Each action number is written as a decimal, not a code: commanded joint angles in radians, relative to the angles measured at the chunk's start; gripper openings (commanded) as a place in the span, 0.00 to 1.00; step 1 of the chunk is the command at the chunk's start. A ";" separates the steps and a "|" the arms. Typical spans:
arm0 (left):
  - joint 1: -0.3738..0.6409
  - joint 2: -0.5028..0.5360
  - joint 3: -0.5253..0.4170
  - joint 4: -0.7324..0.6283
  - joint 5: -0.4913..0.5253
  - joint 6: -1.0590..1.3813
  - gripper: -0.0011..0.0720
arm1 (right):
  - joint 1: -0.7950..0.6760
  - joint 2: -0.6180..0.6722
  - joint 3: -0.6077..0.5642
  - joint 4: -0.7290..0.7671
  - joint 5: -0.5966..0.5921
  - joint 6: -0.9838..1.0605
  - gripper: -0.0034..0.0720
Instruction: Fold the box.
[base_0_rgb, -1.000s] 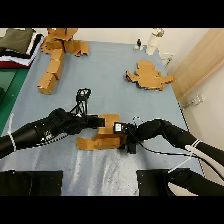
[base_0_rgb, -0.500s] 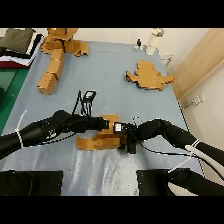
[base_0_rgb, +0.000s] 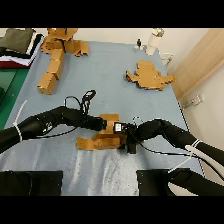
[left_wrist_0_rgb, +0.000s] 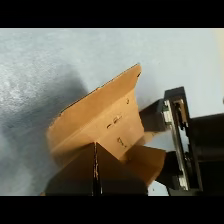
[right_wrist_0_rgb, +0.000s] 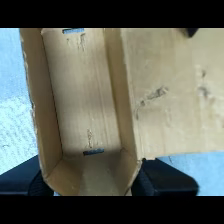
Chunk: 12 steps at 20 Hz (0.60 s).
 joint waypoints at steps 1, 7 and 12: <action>0.058 -0.030 0.001 -0.239 0.121 0.267 0.03 | 0.000 0.000 0.000 0.000 0.000 0.000 0.84; 0.117 -0.134 0.001 -0.390 0.208 0.410 0.03 | 0.000 0.000 0.000 0.000 0.000 0.000 0.84; 0.148 -0.136 -0.004 -0.383 0.154 0.399 0.03 | 0.000 0.000 0.000 0.000 0.000 0.000 0.84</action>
